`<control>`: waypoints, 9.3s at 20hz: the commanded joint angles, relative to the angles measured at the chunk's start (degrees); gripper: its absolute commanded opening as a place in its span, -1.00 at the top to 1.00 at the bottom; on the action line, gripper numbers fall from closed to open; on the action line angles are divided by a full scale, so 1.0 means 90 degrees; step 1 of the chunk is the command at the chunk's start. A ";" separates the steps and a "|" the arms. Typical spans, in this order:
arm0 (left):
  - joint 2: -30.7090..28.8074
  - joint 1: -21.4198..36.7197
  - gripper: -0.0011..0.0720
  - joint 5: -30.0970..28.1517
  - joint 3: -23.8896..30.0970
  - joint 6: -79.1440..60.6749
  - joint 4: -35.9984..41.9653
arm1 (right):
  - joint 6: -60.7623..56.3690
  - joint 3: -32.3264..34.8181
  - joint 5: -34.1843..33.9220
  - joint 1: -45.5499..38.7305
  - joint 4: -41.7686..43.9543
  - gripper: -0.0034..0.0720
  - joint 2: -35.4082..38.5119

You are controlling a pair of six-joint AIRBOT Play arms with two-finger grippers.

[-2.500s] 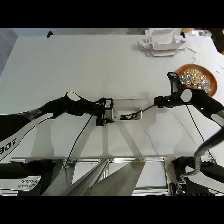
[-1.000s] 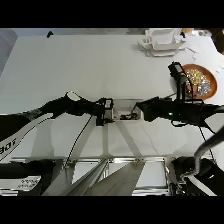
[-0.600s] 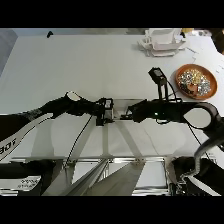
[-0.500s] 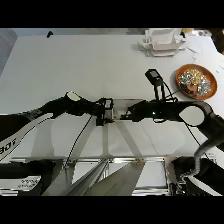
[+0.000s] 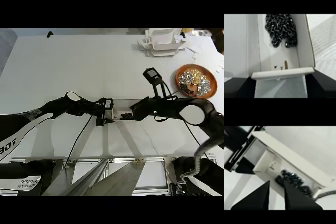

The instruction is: Fold the box and place the chain.

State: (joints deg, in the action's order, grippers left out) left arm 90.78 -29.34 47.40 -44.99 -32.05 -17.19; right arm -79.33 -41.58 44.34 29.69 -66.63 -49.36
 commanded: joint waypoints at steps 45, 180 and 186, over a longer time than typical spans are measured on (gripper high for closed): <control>-0.0002 0.0002 0.94 -0.0002 -0.0005 0.0002 -0.0002 | -0.1205 -0.1438 0.0957 -0.2387 -0.2441 -0.04 -0.3708; -0.0002 0.0002 0.94 -0.0002 -0.0005 0.0010 -0.0002 | -0.0527 -0.2157 0.1219 -0.2419 -0.1899 0.85 -0.4447; -0.0002 0.0002 0.94 -0.0002 -0.0005 0.0010 -0.0002 | -0.0461 -0.2157 0.2144 -0.2419 -0.1880 0.85 -0.3317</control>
State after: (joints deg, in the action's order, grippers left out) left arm 90.78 -29.34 47.40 -44.99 -31.94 -17.19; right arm -83.90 -60.93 58.37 7.88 -83.68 -83.79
